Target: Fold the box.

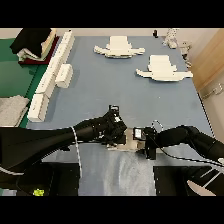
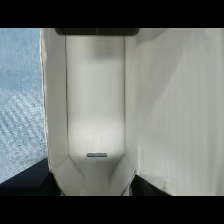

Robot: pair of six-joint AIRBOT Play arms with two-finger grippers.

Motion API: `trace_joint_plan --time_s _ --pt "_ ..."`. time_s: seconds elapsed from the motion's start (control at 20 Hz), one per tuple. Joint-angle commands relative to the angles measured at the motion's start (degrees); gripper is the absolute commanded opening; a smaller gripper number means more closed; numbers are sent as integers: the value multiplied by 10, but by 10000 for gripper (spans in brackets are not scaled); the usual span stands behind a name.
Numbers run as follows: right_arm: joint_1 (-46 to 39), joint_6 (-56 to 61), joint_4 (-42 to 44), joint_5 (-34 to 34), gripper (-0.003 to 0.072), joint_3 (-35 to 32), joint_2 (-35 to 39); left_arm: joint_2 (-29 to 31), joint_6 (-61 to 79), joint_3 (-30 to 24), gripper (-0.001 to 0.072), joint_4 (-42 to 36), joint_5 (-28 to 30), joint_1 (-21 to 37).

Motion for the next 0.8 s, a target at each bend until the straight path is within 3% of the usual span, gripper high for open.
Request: trace_joint_plan --time_s 0.0,0.4,0.75 --pt "0 0 0 0 551 0 0 1 -6 1 616 -1 2 -1" --pt "0 0 0 0 551 0 0 5 3 11 629 -8 -8 -1" --pt "0 0 0 0 551 0 0 79 44 65 629 36 -173 -1"
